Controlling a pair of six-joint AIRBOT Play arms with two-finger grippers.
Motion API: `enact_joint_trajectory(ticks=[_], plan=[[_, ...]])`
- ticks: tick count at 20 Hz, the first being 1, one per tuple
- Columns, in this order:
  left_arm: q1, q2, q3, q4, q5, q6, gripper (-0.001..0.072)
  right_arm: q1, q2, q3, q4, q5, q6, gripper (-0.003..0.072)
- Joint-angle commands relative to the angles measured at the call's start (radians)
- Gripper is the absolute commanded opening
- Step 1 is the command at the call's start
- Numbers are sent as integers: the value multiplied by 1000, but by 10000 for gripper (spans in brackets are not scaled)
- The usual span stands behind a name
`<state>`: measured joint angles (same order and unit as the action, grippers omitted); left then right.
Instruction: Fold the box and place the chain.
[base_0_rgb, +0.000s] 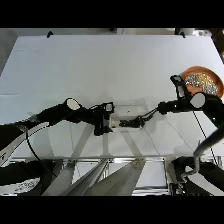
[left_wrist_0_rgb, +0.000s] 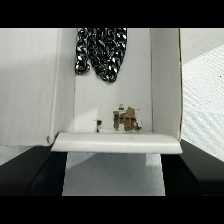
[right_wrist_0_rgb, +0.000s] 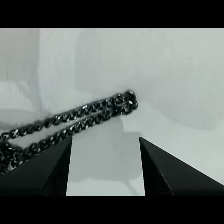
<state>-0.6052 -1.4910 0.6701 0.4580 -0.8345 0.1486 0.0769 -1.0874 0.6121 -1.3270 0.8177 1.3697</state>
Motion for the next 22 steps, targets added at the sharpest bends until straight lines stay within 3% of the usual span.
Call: enact_joint_trajectory(ticks=[1, 12, 22], plan=[[-1, 0, 1, 0, 0, 0, 290, 35, -43, 20, -122, -23, 77, 425], [-1, 0, 1, 0, 0, 0, 290, 111, -129, 27, -163, -90, 121, 424], [-1, 0, 1, 0, 0, 0, 290, 111, -172, 27, -183, -71, 123, 393]])
